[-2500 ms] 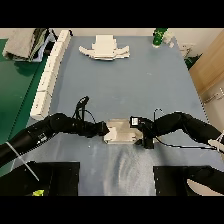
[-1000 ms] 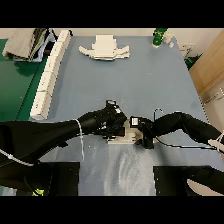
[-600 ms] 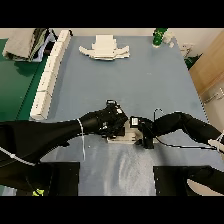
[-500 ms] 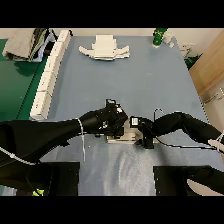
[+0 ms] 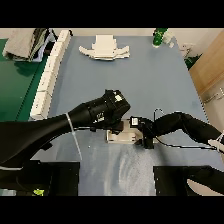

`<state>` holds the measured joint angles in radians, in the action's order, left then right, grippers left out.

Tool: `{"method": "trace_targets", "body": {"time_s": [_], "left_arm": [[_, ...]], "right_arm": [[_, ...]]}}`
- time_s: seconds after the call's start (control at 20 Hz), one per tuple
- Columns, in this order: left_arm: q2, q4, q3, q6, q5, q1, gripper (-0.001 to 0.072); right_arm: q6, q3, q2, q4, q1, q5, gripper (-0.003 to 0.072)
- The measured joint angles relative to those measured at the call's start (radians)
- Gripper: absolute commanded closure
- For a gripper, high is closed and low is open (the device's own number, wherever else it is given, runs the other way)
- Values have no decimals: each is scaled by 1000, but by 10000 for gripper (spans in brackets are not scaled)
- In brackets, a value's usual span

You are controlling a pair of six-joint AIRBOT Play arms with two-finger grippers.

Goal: Fold the box.

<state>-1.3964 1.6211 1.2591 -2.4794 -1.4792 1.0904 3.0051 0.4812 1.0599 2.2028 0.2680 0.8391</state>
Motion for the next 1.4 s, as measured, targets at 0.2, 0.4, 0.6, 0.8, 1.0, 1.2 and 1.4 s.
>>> {"method": "trace_targets", "body": {"time_s": [0.2, 0.4, 0.6, 0.8, 1.0, 1.2, 1.4], "left_arm": [[92, 3, 13, 5, -15, 2, 698], [138, 6, 16, 50, 15, 2, 698], [152, 8, 16, 236, 117, -3, 699], [237, -84, -73, 602, 173, -90, 699], [452, -245, -314, 1151, 280, -275, 2], [561, -509, -540, 1678, 432, -493, 26], [510, -761, -666, 2142, 533, -603, 25]], "right_arm": [[0, 0, 0, 0, 0, 0, 125], [0, 0, 0, 0, 0, 0, 125], [0, 0, 0, 0, 0, 0, 125], [0, 0, 0, 0, 0, 0, 125], [0, 0, 0, 0, 0, 0, 125], [0, 0, 0, 0, 0, 0, 125], [0, 0, 0, 0, 0, 0, 125]]}}
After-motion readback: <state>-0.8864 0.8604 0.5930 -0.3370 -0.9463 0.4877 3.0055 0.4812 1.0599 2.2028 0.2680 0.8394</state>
